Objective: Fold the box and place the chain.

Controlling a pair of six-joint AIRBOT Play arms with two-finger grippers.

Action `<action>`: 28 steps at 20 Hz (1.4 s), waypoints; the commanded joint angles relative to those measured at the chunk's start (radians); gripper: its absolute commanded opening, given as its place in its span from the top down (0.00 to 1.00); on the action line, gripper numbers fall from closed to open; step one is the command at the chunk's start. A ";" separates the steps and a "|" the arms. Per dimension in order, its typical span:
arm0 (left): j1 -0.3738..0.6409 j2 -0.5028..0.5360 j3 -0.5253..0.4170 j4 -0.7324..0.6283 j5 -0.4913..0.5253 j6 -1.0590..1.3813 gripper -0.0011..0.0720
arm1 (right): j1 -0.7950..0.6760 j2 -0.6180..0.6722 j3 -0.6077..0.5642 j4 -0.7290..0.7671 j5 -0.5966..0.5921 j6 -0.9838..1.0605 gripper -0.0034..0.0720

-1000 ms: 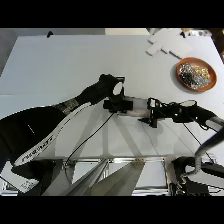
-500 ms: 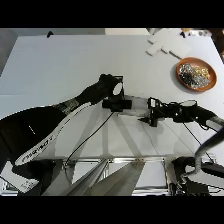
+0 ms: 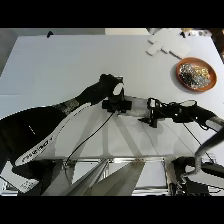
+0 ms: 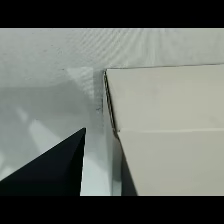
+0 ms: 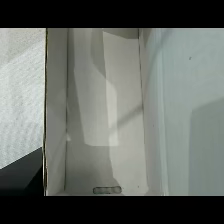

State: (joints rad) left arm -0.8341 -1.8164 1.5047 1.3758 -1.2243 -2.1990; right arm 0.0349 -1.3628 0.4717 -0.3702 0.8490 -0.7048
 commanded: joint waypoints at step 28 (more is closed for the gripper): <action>-0.034 -0.026 0.000 0.095 0.012 -0.026 0.97 | 0.000 0.000 0.000 0.000 0.000 0.000 0.35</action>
State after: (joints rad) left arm -0.8677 -1.8412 1.5055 1.4693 -1.1992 -2.2211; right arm 0.0357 -1.3628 0.4717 -0.3695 0.8509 -0.7044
